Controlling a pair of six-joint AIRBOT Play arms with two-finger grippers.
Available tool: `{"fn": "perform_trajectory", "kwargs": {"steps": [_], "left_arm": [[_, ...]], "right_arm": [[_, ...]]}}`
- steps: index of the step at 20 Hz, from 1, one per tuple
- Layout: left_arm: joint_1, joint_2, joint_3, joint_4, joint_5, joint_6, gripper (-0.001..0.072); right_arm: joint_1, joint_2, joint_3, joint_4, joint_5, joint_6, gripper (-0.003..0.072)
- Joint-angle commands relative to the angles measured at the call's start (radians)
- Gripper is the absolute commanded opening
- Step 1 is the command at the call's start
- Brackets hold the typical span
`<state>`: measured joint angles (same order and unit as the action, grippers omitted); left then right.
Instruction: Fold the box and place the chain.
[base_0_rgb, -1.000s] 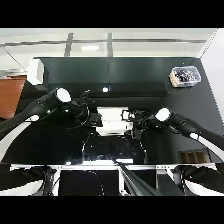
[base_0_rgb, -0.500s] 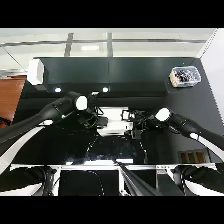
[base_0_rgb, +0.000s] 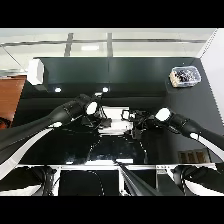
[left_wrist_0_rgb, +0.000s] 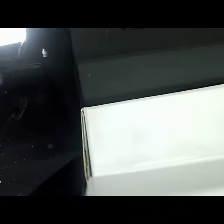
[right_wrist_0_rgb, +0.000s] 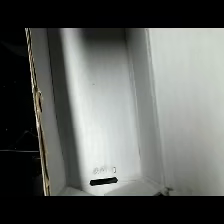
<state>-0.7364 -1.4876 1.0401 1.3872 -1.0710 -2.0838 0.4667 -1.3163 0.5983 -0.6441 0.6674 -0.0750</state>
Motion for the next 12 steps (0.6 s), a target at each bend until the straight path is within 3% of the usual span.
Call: {"fn": "perform_trajectory", "kwargs": {"steps": [1,3,4,5,7,8,12], "left_arm": [[-0.004,-0.003,0.026,0.000,-0.014,-0.011,0.0185],[-0.004,-0.003,0.030,-0.002,-0.020,-0.011,0.0187],[-0.004,-0.003,0.030,-0.001,-0.027,-0.011,0.0279],[-0.004,-0.003,0.030,0.000,-0.034,-0.012,0.0424],[-0.004,-0.003,0.030,0.000,-0.034,-0.012,0.0426],[-0.004,-0.004,0.030,0.000,-0.031,-0.012,0.0396],[-0.005,-0.006,0.030,0.019,-0.031,-0.015,0.0023]], "right_arm": [[0.001,0.000,0.001,0.000,0.002,0.000,0.0432],[0.001,0.000,0.001,0.000,0.002,0.000,0.0433],[0.001,0.000,0.001,0.000,0.002,0.000,0.0432],[0.001,0.000,0.001,0.000,0.002,0.000,0.0432],[0.001,0.000,0.001,0.000,0.002,0.000,0.0432],[0.001,0.000,0.001,0.000,0.002,0.000,0.0432],[0.001,0.000,0.001,0.000,0.002,0.000,0.0432]]}}
